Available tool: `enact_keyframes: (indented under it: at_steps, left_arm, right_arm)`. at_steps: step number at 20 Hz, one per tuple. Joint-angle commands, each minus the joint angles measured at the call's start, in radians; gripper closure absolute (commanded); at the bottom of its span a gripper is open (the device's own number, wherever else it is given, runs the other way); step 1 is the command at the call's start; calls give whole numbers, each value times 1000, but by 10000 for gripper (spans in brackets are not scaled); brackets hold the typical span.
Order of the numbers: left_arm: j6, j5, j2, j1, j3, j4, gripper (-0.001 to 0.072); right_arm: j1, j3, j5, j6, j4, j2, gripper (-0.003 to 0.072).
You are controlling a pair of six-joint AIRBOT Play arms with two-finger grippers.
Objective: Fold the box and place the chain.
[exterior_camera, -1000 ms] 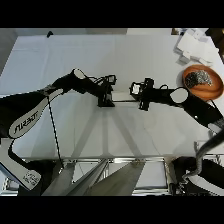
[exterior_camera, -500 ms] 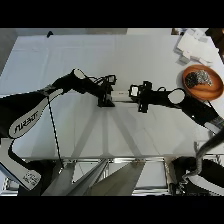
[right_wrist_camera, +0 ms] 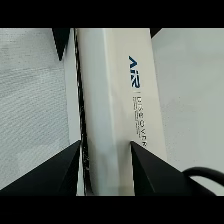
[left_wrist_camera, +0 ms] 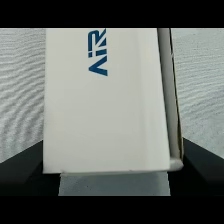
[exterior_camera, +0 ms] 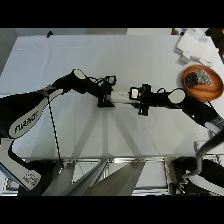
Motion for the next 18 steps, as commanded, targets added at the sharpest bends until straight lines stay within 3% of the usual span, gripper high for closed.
enact_keyframes:
  at_steps: [1,7,12,13,14,15,18]
  left_arm:
    - [-2,5,0,0,0,-2,432]
    - [-2,5,0,0,0,-2,432]
    - [-2,5,0,0,0,-2,432]
    - [-2,5,0,0,0,-2,432]
    - [-2,5,0,0,0,-2,432]
    - [-2,5,0,0,0,-2,432]
    - [-2,5,0,0,0,-2,432]
  right_arm:
    - [1,0,-22,0,1,6,337]
    - [1,0,-70,4,1,77,338]
    - [0,1,-70,259,53,93,345]
    - [0,3,-69,320,91,93,408]
    - [0,3,-69,360,140,93,604]
    - [0,3,-69,364,189,93,676]
    - [-13,8,-51,369,315,81,680]
